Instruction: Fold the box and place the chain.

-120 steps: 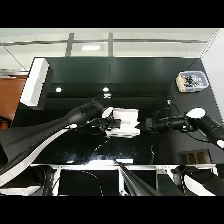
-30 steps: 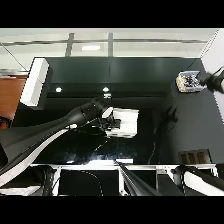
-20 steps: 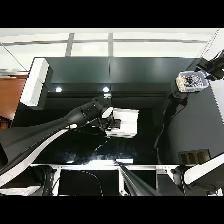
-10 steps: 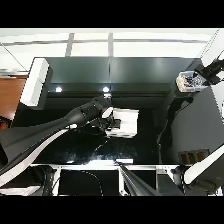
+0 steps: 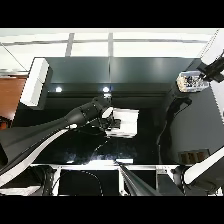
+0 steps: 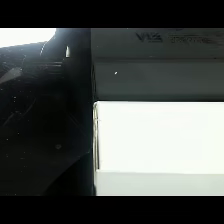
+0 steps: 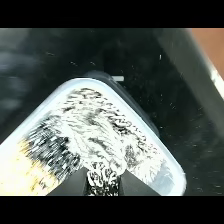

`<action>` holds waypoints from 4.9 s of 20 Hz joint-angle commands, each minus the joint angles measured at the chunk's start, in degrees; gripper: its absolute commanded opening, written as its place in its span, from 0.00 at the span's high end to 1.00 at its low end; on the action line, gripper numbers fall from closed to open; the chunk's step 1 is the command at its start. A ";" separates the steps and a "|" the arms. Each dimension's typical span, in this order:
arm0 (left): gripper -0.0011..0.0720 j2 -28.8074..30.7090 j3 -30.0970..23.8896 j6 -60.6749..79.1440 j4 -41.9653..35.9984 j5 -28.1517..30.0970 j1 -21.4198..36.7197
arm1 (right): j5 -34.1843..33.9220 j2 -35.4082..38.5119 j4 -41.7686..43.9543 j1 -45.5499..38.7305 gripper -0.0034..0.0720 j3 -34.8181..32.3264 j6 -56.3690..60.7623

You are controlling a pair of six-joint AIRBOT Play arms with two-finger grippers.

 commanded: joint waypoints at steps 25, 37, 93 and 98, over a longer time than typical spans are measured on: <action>0.95 0.00 0.02 0.02 0.02 0.37 0.04 | 23.30 56.83 33.81 20.72 0.95 -29.73 -26.05; 0.95 0.00 0.02 0.00 0.02 0.39 0.04 | 1.68 60.74 45.48 43.76 0.95 -52.85 -27.06; 0.04 30.16 -41.66 105.59 -63.65 3.26 42.75 | -0.72 64.50 29.88 24.68 0.50 -65.77 -20.35; 0.01 28.70 -40.19 128.52 -55.56 9.62 36.89 | -0.68 64.50 29.86 24.68 0.50 -65.75 -20.35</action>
